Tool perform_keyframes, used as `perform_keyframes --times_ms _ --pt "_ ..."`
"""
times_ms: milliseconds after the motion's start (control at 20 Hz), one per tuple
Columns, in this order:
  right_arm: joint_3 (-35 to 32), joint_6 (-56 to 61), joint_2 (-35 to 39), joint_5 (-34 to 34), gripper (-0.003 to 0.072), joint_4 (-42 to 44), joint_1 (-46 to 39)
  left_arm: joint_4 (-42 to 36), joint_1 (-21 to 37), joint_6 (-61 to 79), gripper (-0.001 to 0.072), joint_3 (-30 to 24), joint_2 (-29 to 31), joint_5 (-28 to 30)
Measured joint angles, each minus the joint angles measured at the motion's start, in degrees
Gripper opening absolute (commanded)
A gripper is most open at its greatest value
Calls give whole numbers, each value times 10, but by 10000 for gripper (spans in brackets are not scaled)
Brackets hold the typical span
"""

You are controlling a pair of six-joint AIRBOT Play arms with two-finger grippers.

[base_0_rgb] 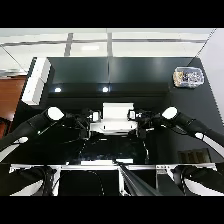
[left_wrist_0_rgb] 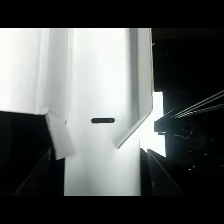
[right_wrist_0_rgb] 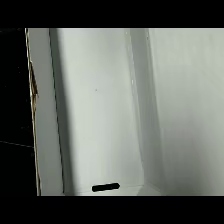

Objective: Fold the box and place the chain.

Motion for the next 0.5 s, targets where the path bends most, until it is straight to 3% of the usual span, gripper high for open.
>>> perform_keyframes --times_ms 100,250,500 --pt "0 0 0 0 49 0 0 -12 1 17 532 1 -5 -4" --pt "0 0 0 0 48 0 0 -31 1 30 252 1 -8 -8" --pt "0 0 0 0 48 0 0 -61 0 37 225 1 -10 -9"
